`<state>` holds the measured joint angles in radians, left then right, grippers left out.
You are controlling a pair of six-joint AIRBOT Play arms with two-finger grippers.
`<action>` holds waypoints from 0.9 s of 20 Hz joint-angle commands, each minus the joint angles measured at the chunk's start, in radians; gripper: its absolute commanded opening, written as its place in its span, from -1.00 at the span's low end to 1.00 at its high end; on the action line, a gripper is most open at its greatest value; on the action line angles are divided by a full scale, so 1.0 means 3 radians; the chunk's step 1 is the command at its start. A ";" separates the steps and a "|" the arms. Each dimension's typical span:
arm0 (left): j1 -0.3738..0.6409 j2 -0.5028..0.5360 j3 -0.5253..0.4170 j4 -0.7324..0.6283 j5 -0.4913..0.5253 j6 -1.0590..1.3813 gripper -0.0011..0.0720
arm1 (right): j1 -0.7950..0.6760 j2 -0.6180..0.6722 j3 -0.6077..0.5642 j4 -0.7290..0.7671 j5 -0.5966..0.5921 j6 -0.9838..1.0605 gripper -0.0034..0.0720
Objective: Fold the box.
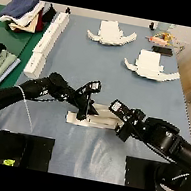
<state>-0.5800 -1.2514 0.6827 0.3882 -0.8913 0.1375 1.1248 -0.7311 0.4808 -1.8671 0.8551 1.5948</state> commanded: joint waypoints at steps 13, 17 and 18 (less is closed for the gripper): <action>0.0000 -0.0001 -0.0001 0.0001 0.0000 0.0001 -0.94 | -0.1218 -0.0425 0.0000 0.1949 -0.0280 -0.3123 0.86; 0.0000 -0.0001 -0.0001 0.0001 0.0000 0.0001 -0.93 | -0.1235 -0.0539 0.0000 0.2327 -0.0511 -0.3503 0.83; 0.0000 -0.0001 -0.0001 0.0001 0.0000 0.0001 -0.93 | -0.1235 -0.0568 0.0000 0.2382 -0.0516 -0.3529 0.83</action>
